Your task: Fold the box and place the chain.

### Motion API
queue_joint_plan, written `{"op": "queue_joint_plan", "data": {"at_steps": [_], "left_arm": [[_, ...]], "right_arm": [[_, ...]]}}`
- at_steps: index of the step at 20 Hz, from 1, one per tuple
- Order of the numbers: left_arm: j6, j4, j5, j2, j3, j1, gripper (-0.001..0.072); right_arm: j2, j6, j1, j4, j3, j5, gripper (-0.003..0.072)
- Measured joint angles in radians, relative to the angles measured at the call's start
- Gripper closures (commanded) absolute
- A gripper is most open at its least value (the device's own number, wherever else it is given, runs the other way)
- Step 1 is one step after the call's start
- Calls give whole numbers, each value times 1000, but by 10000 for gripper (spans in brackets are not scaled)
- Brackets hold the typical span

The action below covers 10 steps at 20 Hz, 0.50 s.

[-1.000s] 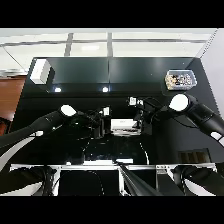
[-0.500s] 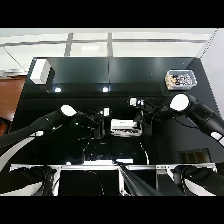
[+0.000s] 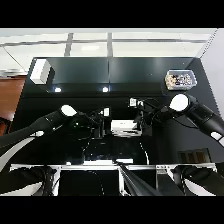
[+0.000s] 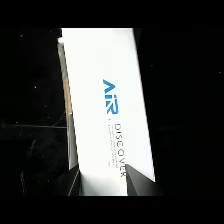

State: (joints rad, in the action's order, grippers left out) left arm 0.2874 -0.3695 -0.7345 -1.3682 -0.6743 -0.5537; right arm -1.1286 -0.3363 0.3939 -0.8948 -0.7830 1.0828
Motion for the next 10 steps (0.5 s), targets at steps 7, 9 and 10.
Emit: {"op": "queue_joint_plan", "data": {"at_steps": [7,9,10], "left_arm": [[-2,0,0,0,0,0,436],[-2,0,0,0,0,0,436],[-2,0,0,0,0,0,436]], "right_arm": [[0,-1,0,0,0,-3,294],[0,-4,0,0,0,-4,299],[0,-4,0,0,0,-4,314]]}}
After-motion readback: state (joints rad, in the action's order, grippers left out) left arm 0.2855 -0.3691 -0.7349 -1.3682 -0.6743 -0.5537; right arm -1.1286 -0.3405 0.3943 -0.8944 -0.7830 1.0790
